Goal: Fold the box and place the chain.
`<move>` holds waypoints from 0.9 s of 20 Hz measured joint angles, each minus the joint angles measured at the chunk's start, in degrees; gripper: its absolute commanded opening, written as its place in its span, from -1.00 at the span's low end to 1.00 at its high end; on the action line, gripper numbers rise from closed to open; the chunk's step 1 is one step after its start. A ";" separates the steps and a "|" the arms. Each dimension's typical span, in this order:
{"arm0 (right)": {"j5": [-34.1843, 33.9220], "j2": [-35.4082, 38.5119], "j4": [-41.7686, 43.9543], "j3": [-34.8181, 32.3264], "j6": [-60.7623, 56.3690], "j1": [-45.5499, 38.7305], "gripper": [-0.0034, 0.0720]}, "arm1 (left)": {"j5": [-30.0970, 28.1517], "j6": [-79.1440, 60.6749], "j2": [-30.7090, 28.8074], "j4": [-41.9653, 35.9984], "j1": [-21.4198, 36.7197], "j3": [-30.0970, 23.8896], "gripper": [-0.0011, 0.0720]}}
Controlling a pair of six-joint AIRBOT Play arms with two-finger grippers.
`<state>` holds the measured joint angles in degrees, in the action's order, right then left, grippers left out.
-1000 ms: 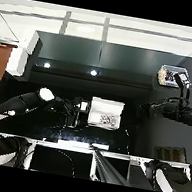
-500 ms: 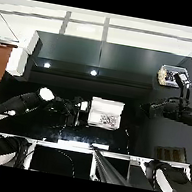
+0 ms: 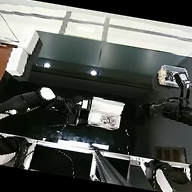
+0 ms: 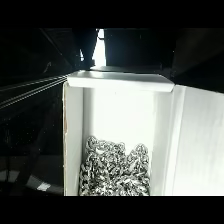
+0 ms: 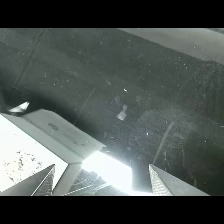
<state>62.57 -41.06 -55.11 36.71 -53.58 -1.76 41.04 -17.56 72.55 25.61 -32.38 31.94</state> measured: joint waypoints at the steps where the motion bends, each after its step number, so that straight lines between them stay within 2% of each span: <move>1: 0.00 0.00 0.00 0.00 0.00 0.00 0.95 | 0.00 0.20 0.22 0.17 -0.31 0.22 0.96; 13: -0.04 0.00 0.00 0.00 -0.02 0.00 0.95 | -0.50 1.49 1.95 1.14 -2.47 2.21 0.94; 16: -0.04 -0.02 0.00 0.00 -0.02 0.00 0.95 | -0.61 2.25 2.47 1.70 -3.17 2.78 0.79; 18: -0.04 -0.02 0.00 0.00 -0.02 0.00 0.95 | -0.66 2.80 2.64 2.49 -3.58 2.99 0.46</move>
<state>62.52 -41.08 -55.11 36.71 -53.60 -1.76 40.38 -14.76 75.20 28.10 -35.97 34.94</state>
